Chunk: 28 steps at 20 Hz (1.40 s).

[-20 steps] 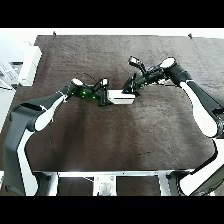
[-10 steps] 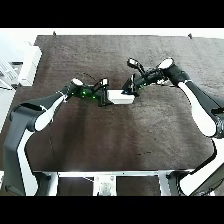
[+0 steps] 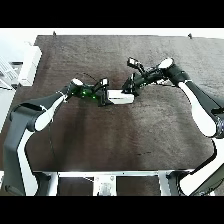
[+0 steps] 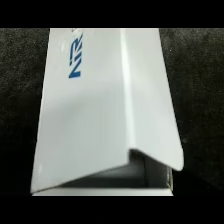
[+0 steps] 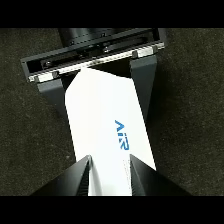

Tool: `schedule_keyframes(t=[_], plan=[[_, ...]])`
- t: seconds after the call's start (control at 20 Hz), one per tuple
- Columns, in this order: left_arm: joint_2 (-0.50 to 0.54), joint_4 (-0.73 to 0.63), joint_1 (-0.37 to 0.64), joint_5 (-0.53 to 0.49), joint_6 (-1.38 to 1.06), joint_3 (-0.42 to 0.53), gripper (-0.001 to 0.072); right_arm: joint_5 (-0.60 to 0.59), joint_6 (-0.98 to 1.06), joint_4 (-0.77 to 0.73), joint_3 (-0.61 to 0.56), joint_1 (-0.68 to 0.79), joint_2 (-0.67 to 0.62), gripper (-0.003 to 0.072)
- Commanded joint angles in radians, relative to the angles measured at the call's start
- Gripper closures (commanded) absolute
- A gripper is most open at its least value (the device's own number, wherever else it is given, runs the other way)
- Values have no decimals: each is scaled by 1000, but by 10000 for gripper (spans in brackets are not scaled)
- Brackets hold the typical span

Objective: Fold the box and place the chain.

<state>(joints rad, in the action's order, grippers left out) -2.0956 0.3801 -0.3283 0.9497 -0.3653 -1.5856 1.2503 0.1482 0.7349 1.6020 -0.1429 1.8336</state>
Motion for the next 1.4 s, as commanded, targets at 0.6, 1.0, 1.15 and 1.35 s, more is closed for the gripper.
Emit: schedule_keyframes(t=[0.6, 1.0, 1.15, 1.35], plan=[[0, 1, 0, 1, -1, 0, 182, -65, 35, 78, 0, -49, -1, 309], [0, 1, 0, 1, -1, 0, 182, -61, 64, 80, -13, -56, -1, 309], [0, 1, 0, 1, -1, 0, 182, -61, 66, 78, -21, -61, -1, 309], [-1, 1, 0, 1, -1, 0, 182, -44, 84, 77, -43, -80, -1, 278]])
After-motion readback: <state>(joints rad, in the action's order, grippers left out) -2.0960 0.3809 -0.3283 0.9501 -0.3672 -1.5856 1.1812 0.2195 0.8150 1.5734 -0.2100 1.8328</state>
